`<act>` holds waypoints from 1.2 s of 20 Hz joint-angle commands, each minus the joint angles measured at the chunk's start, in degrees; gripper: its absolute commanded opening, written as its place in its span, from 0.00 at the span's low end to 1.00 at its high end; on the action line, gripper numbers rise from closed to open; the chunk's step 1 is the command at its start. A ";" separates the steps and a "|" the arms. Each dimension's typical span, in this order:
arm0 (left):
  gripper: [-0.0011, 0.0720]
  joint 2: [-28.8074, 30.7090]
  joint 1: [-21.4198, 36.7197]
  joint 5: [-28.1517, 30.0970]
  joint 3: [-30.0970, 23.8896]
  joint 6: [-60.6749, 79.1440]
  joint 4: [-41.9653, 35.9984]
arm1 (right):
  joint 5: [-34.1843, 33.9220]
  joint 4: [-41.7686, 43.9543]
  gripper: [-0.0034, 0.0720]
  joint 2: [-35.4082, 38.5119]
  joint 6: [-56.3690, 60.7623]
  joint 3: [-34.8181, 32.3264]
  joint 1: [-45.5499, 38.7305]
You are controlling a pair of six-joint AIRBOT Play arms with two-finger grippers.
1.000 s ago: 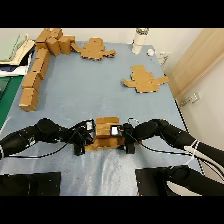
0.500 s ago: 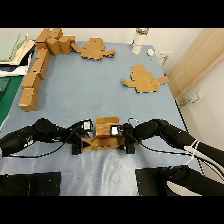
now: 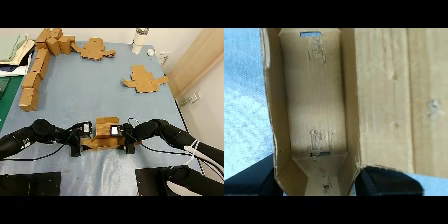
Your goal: Fold the box.
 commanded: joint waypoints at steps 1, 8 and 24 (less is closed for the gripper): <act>0.65 -0.59 -1.22 1.27 0.02 0.37 -2.86 | 0.00 0.00 0.79 0.04 0.02 0.04 -0.02; 0.39 -2.49 -1.95 1.97 0.00 4.76 -8.76 | -0.02 -0.02 0.79 0.04 0.02 0.04 -0.02; 0.26 -7.15 -5.14 5.40 0.02 13.81 -21.11 | -0.02 0.00 0.79 0.04 0.02 0.04 -0.02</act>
